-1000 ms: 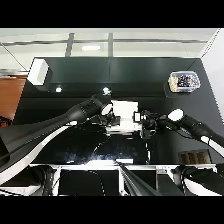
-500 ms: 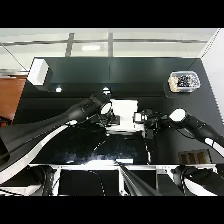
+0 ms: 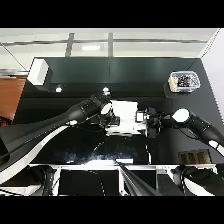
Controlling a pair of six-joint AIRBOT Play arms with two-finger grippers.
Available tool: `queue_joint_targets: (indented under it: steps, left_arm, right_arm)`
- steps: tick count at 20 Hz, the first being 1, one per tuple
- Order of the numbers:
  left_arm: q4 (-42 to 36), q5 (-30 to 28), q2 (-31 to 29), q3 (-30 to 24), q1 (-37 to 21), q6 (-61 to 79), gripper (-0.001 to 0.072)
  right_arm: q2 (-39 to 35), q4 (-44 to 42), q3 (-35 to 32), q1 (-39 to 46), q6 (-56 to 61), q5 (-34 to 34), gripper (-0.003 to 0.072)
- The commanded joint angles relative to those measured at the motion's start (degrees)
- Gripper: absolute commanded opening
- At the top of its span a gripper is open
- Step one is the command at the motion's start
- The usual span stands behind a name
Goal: Fold the box and place the chain.
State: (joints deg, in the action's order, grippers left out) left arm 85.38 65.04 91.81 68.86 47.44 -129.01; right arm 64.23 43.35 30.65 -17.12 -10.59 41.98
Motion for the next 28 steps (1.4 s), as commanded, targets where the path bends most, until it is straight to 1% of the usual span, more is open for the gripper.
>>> queue_joint_targets:
  steps: [1,3,4,5,7,8,9,10,12,16,19,21,23,24,25,26,27,28]
  left_arm:
    - [0.1,-0.1,0.0,0.0,0.0,-0.2,0.0024]
    - [0.1,-0.3,0.0,0.0,0.0,-0.2,0.0024]
    - [0.1,-0.4,0.0,0.0,0.0,-0.2,0.0024]
    - [0.1,-0.4,0.0,0.0,0.0,-0.2,0.0024]
    - [0.1,-0.4,0.0,0.0,0.0,-0.2,0.0024]
    - [0.1,-0.4,0.0,0.0,0.0,-0.2,0.0024]
    - [0.1,-0.5,0.0,0.0,0.0,-0.2,0.0024]
    - [0.1,-0.5,0.0,0.0,0.0,-0.2,0.0024]
    - [0.1,-0.6,0.0,0.0,0.0,-0.2,0.0024]
    - [0.0,-1.5,0.0,0.0,0.0,-0.2,0.0024]
    - [-0.3,-1.6,0.0,0.0,0.0,-0.2,0.0025]
    - [-0.3,-1.6,0.0,0.0,0.0,-0.2,0.0025]
    - [-0.3,-1.6,0.0,0.0,0.0,-0.2,0.0024]
    - [-0.3,-1.6,0.0,0.0,0.0,-0.2,0.0024]
    - [-0.3,-1.7,0.0,0.0,0.0,-0.2,0.0024]
    - [-0.3,-1.8,0.0,0.0,0.0,-0.2,0.0024]
    - [-0.4,-1.8,0.0,0.0,0.0,-0.2,0.0024]
    - [-0.4,-1.7,0.0,0.0,0.0,-0.2,0.0024]
  right_arm:
    - [-0.5,-1.8,0.0,0.2,0.5,2.1,0.0671]
    - [-0.5,-3.1,0.0,-0.2,0.5,3.4,0.0667]
    - [-0.5,-3.0,0.0,-0.4,0.7,3.8,0.0534]
    - [-0.5,-3.0,0.0,-0.4,1.3,4.2,0.0498]
    - [-0.5,-3.0,0.0,-0.4,3.5,4.3,0.0486]
    - [-0.5,-3.0,0.0,-0.4,4.2,4.4,0.0468]
    - [-0.5,-3.1,0.0,-0.4,5.4,4.4,0.0273]
    - [-0.4,-3.1,0.0,-0.4,6.6,4.4,0.0200]
    - [-0.2,-4.8,0.0,-0.4,8.1,4.3,0.0200]
    - [2.6,-11.9,-0.1,-2.7,8.1,2.5,0.0200]
    - [3.7,-11.8,-0.1,-3.8,8.1,0.2,0.0200]
    - [3.7,-11.8,-0.1,-2.8,8.4,0.3,0.0199]
    - [3.7,-11.7,-0.1,-2.5,8.5,0.4,0.0140]
    - [3.7,-11.8,-0.1,-2.5,8.6,0.3,0.0180]
    - [3.7,-11.8,-0.1,-2.5,8.7,0.4,0.0313]
    - [3.7,-11.8,-0.1,-2.5,8.7,0.4,0.0301]
    - [3.7,-11.7,-0.1,-2.5,8.7,0.4,0.0135]
    - [3.7,-11.9,-0.1,-2.5,8.8,0.3,0.0179]
